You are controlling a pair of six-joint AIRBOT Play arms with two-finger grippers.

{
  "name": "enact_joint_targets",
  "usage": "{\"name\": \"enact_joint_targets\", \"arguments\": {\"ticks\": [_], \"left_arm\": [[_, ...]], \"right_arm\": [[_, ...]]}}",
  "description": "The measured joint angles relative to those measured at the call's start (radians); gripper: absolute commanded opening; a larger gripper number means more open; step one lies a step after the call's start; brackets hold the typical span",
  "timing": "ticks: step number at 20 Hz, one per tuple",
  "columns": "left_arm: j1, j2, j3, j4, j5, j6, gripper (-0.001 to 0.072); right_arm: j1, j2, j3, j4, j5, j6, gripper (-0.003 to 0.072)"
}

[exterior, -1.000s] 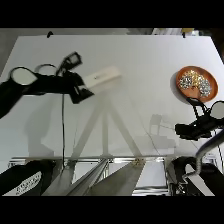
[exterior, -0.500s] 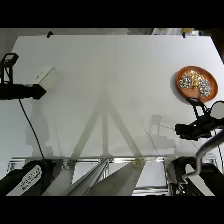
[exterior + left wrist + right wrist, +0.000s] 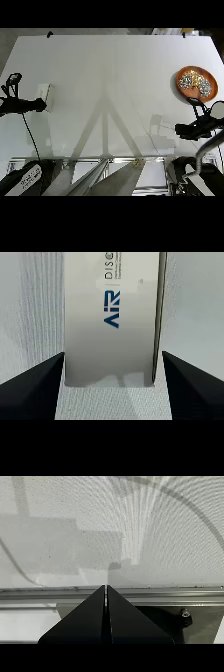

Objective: Fold the box and place the chain.

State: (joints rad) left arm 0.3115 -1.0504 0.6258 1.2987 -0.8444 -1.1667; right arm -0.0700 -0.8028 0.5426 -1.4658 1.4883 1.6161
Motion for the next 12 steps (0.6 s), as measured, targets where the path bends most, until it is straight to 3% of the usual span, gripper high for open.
{"name": "enact_joint_targets", "arguments": {"ticks": [6, 12], "left_arm": [[0.0, 0.05, -0.007, 0.018, -0.053, -0.037, 0.0692], [-0.005, 0.27, -0.008, 0.002, -0.119, -0.057, 0.0691]], "right_arm": [[0.0, 0.0, 0.0, 0.0, 0.0, 0.0, 0.0022], [0.0, 0.0, 0.0, 0.0, 0.0, 0.0, 0.0022]]}}
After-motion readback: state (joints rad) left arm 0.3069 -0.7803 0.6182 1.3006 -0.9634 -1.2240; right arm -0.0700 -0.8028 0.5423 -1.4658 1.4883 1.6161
